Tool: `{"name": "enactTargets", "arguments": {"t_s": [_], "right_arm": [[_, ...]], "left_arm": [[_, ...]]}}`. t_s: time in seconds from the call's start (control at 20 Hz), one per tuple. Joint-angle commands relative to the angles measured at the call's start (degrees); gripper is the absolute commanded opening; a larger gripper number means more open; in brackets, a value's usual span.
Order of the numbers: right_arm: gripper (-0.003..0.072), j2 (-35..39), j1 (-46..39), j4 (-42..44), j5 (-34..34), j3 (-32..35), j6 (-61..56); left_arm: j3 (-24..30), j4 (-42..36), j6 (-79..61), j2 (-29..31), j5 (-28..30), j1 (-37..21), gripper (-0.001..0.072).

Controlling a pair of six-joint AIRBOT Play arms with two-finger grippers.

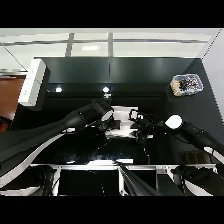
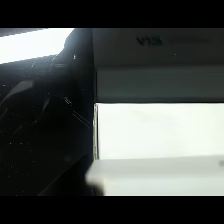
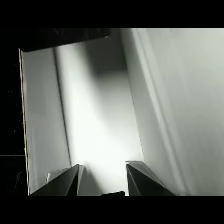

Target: Fold the box and place the chain.

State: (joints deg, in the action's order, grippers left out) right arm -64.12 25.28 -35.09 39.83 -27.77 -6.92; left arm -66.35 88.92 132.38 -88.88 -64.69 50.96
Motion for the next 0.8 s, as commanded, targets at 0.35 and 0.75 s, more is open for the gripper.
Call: {"name": "enactTargets", "arguments": {"t_s": [0.35, 0.75], "right_arm": [[0.0012, 1.07, -0.63, -2.91, -0.94, -0.20, -12.39], [0.0012, 14.84, -32.37, -18.73, 14.47, -3.67, -63.89]], "left_arm": [[0.02, 0.00, 0.07, -0.04, 0.11, -0.02, 0.0025], [0.02, -0.02, 0.11, -0.04, 2.86, -0.09, 0.0025]]}}
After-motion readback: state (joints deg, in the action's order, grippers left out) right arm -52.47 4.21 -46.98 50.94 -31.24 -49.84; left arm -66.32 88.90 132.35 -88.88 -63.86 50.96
